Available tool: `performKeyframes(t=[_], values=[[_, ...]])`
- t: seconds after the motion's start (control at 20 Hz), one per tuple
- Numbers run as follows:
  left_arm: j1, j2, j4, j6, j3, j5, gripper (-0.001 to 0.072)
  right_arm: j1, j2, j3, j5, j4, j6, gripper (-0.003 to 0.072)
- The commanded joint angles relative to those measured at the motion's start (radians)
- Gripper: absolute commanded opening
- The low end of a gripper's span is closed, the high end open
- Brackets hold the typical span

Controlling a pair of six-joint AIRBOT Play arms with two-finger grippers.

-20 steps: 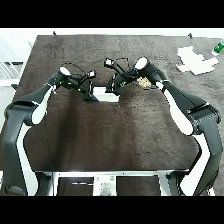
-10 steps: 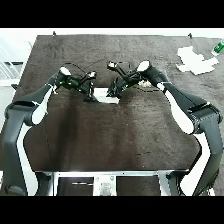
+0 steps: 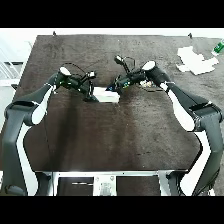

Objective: Fold the box and place the chain.

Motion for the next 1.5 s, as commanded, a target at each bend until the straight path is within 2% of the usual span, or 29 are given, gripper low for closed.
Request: performKeyframes(t=[0.0, 0.15, 0.25, 0.35, 0.55, 0.7, 0.8, 0.9, 1.0, 1.3, 1.35, 1.45], values=[[0.000, 0.000, 0.000, 0.000, 0.001, 0.000, 0.0344, 0.030, -0.025, -0.042, -0.005, -0.143, 0.098, 0.0011], [0.000, 0.000, 0.000, 0.001, 0.001, 0.000, 0.0344, 0.044, -0.040, -0.046, -0.005, -0.222, 0.134, 0.0010], [0.000, 0.000, 0.000, 0.000, 0.001, 0.000, 0.0344, 0.036, -0.035, -0.040, -0.005, -0.207, 0.133, 0.0010], [0.000, 0.000, 0.000, 0.000, 0.001, 0.000, 0.0344, 0.020, -0.003, -0.037, -0.005, -0.130, 0.103, 0.0008], [0.000, 0.000, 0.000, 0.000, 0.001, 0.000, 0.0344, 0.002, 0.118, -0.037, -0.005, 0.028, 0.018, 0.0008], [0.000, 0.000, 0.000, 0.000, 0.001, 0.000, 0.0344, 0.002, 0.248, -0.058, -0.005, 0.035, 0.020, 0.0007], [0.000, 0.000, 0.000, 0.001, 0.001, 0.000, 0.0344, -0.002, 0.359, -0.118, -0.010, 0.035, 0.024, 0.0006], [0.000, 0.000, 0.000, 0.001, 0.001, 0.001, 0.0344, -0.010, 0.486, -0.227, -0.059, 0.035, 0.043, 0.0006], [0.000, 0.000, 0.000, 0.001, 0.001, 0.001, 0.0344, -0.021, 0.639, -0.396, -0.157, 0.036, 0.045, 0.0006], [0.000, 0.000, -0.001, 0.000, 0.001, 0.000, 0.0344, -0.025, 1.167, -1.061, -0.753, 0.039, 0.043, 0.0008], [-0.001, 0.000, -0.003, 0.001, 0.001, 0.000, 0.0343, -0.025, 1.234, -1.149, -0.815, 0.039, 0.047, 0.0008], [0.000, 0.000, -0.018, 0.001, 0.001, 0.007, 0.0344, -0.025, 1.341, -1.285, -0.862, 0.039, 0.047, 0.0009]])
